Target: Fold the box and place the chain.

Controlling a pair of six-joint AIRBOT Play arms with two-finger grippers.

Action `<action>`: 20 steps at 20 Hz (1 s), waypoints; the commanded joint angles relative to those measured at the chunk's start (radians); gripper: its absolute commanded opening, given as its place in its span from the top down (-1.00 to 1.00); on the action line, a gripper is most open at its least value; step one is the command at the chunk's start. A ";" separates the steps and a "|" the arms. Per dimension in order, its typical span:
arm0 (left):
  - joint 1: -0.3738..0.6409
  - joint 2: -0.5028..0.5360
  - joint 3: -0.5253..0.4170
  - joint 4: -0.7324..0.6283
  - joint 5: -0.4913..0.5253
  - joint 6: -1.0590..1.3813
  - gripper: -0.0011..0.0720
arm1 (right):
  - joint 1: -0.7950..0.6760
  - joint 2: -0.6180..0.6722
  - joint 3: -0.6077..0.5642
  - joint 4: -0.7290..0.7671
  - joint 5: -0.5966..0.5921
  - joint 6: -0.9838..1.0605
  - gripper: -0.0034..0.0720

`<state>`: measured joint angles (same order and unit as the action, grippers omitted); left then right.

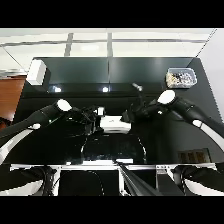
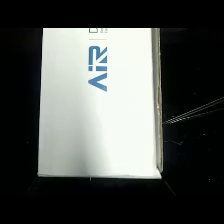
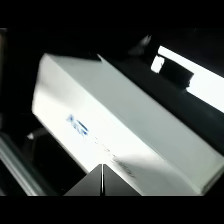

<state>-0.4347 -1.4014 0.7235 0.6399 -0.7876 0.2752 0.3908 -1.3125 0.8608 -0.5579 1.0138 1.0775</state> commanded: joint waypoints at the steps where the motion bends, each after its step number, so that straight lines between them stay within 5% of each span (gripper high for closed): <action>1: 0.003 0.006 0.012 0.008 -0.006 0.001 -0.12 | -0.100 0.089 0.063 0.003 0.209 0.003 0.87; 3: 0.011 0.017 0.029 0.020 -0.007 -0.041 -0.16 | -0.216 0.169 0.063 -0.017 0.270 0.014 0.87; 4: 0.017 0.026 0.043 0.053 -0.016 -0.099 -0.46 | -0.273 0.204 0.063 -0.038 0.287 0.027 0.87; 5: 0.025 0.037 0.057 0.101 -0.033 -0.163 -1.00 | -0.322 0.231 0.063 -0.051 0.302 0.034 0.87; 9: 0.060 0.109 0.114 0.230 -0.164 -0.329 -0.99 | -0.449 0.265 0.062 -0.076 0.337 0.033 0.87; 13: 0.021 0.109 0.211 0.050 -0.184 -0.331 -0.99 | -0.454 0.265 0.057 -0.125 0.282 0.033 0.87; 20: -0.104 -0.184 0.446 -0.014 -0.184 -0.508 -0.99 | -0.454 0.265 0.057 -0.132 0.256 0.032 0.87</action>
